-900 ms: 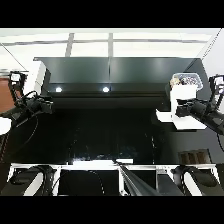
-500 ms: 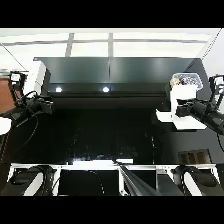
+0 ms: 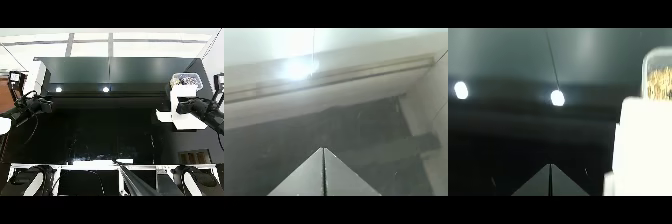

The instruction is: Fold the box and place the chain.

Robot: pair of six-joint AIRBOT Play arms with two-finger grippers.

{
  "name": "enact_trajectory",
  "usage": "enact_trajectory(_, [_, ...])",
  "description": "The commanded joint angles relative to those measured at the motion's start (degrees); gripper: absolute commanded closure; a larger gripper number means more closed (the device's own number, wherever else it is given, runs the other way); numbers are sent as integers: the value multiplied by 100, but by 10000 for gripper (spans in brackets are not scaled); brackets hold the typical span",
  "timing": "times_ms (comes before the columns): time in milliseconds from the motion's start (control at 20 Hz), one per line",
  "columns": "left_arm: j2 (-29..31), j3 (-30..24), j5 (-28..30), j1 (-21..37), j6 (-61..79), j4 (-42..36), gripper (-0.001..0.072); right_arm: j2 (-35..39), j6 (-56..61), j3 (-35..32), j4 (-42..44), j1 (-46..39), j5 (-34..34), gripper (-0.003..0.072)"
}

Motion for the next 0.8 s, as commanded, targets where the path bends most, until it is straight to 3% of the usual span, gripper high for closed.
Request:
enact_trajectory(0, [-39,-2,448,0,0,-678,681,-81,4,0,520,-17,-1145,668])
enact_trajectory(50, [-74,-2,492,-2,0,-914,681,-190,44,0,459,-116,-1556,523])
enact_trajectory(100, [-133,-2,577,0,-2,-1016,680,-376,168,2,463,-321,-1864,181])
enact_trajectory(150, [-195,-2,612,0,-2,-1023,677,-597,256,4,459,-560,-2002,-34])
enact_trajectory(200, [-256,-2,579,0,-2,-1014,595,-870,258,33,398,-876,-2000,-34])
enact_trajectory(250, [-295,-2,555,0,0,-1012,383,-1154,256,111,393,-1239,-1921,-34])
enact_trajectory(300, [-328,-2,509,0,2,-990,86,-1497,258,321,299,-1731,-1687,-34])
enact_trajectory(350, [-367,-2,560,0,0,-988,-8,-1847,284,605,208,-2227,-1366,-34])
enact_trajectory(550, [-501,-2,337,0,42,-809,-8,-3425,828,2083,-186,-4232,376,-34])
enact_trajectory(750, [-688,-2,-39,0,44,-776,-7,-4778,428,3329,-1032,-5095,2776,-34])
